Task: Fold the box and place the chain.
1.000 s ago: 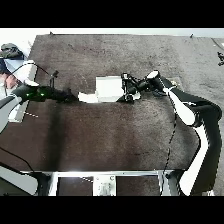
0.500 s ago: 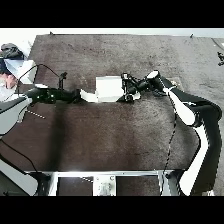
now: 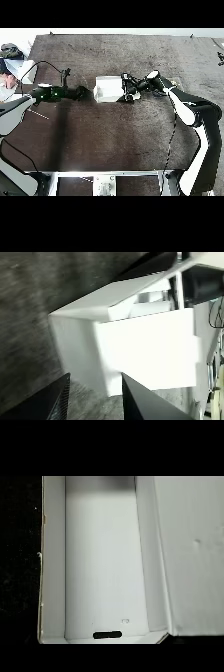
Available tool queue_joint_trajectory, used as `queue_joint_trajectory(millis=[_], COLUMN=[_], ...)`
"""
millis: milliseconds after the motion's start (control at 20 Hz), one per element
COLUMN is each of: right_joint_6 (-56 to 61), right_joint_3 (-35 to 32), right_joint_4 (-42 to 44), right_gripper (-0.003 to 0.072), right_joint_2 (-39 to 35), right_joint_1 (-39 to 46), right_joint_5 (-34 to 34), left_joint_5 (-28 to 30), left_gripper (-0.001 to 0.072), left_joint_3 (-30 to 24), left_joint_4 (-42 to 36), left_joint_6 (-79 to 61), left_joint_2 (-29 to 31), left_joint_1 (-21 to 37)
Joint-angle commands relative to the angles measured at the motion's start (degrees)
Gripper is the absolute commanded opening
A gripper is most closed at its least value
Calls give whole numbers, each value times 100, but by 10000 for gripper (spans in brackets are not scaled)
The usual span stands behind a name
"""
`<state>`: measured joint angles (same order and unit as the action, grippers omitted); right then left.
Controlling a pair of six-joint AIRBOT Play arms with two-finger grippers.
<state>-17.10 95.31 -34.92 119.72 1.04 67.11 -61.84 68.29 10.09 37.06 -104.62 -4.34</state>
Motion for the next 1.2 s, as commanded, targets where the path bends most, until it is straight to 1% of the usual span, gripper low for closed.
queue_joint_trajectory(millis=[0, 150, 300, 650, 950, 1150], right_joint_6=[0, 0, 0, 0, 0, 0], right_joint_3=[4, 4, 4, 4, 4, 4], right_joint_4=[-2, 0, 0, 0, 0, 0], right_gripper=[375, 375, 375, 375, 375, 375], right_joint_2=[4, 4, 4, 4, 4, 4], right_joint_1=[4, 4, 2, 4, 4, 4], right_joint_5=[-2, -2, -2, 0, -2, -2], left_joint_5=[-17, -15, 66, 365, 487, 627], left_gripper=[345, 346, 346, 346, 345, 344], left_joint_3=[313, 573, 804, 1403, 1923, 2083], left_joint_4=[234, 581, 1213, 2343, 3995, 4859], left_joint_6=[164, 431, 1106, 2358, 4315, 5449], left_joint_2=[-2, -2, -2, -2, -2, -4], left_joint_1=[-164, -243, -402, -824, -1241, -1510])
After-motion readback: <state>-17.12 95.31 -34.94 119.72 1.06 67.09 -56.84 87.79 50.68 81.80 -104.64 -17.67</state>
